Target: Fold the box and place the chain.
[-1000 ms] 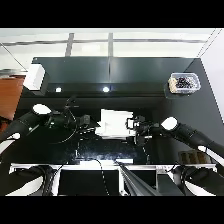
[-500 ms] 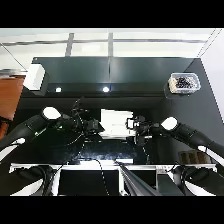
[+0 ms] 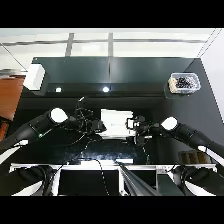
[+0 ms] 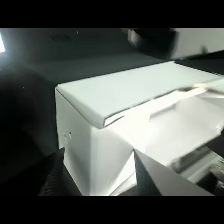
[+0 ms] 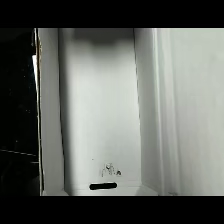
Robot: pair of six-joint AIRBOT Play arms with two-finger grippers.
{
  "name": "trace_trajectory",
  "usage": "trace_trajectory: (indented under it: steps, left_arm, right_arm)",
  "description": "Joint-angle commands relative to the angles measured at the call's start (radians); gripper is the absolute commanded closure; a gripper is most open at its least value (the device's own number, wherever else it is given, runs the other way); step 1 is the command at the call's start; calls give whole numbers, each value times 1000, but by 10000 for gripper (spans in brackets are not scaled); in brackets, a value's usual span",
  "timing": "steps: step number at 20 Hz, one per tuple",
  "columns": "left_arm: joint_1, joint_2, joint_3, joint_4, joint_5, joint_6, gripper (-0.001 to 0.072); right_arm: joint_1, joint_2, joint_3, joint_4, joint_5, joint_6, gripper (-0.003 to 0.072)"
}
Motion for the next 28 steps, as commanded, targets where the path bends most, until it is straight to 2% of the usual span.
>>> trace_trajectory:
  steps: [1, 6, 9, 12, 14, 15, 16, 20, 25, 26, 28]
  left_arm:
    - [-59, 0, 60, 220, 9, -191, 199]
    - [-145, -12, 95, 407, -28, -450, 205]
    - [-184, -63, 140, 467, -76, -494, 211]
    - [-214, -112, 193, 562, -111, -591, 228]
    - [-228, -135, 227, 620, -162, -641, 270]
    - [-235, -142, 238, 630, -176, -652, 312]
    - [-241, -144, 245, 632, -175, -661, 318]
    - [-254, -152, 273, 696, -176, -748, 319]
    - [-287, -207, 328, 711, -227, -748, 320]
    - [-296, -220, 335, 710, -227, -748, 332]
    - [-313, -247, 351, 711, -239, -752, 424]
  right_arm:
    - [0, 0, 0, 0, 0, 0, 380]
    - [0, 0, 0, 0, 0, 0, 380]
    - [0, 0, 0, 0, 0, 0, 380]
    - [0, 0, 0, 0, 0, 0, 380]
    - [0, 0, 0, 0, 0, 0, 380]
    - [0, 0, 0, 0, 0, 0, 380]
    - [0, 0, 0, 0, 0, 0, 380]
    - [0, 0, 0, 0, 0, 0, 380]
    - [0, 0, 0, 0, 0, 0, 380]
    - [0, 0, 0, 0, 1, 0, 380]
    - [0, 0, 0, 0, 0, 0, 380]
